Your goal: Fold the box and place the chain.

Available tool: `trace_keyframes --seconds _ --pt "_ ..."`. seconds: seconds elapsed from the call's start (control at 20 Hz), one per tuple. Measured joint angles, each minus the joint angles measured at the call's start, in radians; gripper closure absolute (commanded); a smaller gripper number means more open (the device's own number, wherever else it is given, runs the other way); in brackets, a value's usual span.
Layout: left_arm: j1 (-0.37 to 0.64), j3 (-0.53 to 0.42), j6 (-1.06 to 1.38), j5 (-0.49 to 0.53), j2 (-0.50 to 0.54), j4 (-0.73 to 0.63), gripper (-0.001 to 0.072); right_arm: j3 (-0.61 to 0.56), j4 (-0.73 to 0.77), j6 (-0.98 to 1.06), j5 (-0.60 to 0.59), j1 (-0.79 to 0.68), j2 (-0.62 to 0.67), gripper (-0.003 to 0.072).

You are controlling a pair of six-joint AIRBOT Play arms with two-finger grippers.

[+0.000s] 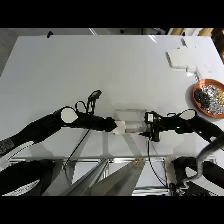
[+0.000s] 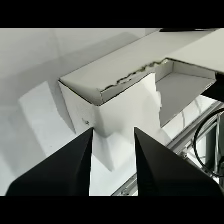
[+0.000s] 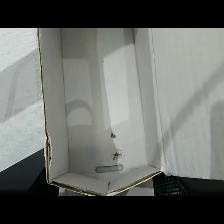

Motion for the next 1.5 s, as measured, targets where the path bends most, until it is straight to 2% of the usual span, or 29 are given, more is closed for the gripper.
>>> trace_keyframes --seconds 0.2,0.5,0.9,1.2,1.35,1.5 --pt "-0.029 0.032 -0.048 0.008 -0.025 0.052 0.0360 0.000 0.000 0.000 0.000 0.000 0.000 0.0291" --pt "-0.078 0.134 -0.282 -0.038 -0.079 0.290 0.0363 0.000 0.000 0.000 0.000 0.000 0.000 0.0290" --pt "-0.162 0.372 -0.613 -0.240 -0.221 0.560 0.0381 0.000 -0.001 0.000 0.000 0.000 0.000 0.0290" --pt "-0.211 0.554 -0.877 -0.461 -0.340 0.748 0.0396 0.000 0.000 0.001 0.000 0.000 0.000 0.0291" --pt "-0.228 0.595 -0.961 -0.534 -0.388 0.793 0.0395 0.000 0.000 0.001 0.000 0.000 0.000 0.0290" --pt "-0.242 0.612 -1.025 -0.549 -0.416 0.814 0.0396 0.000 0.000 0.000 0.000 0.000 0.000 0.0290"
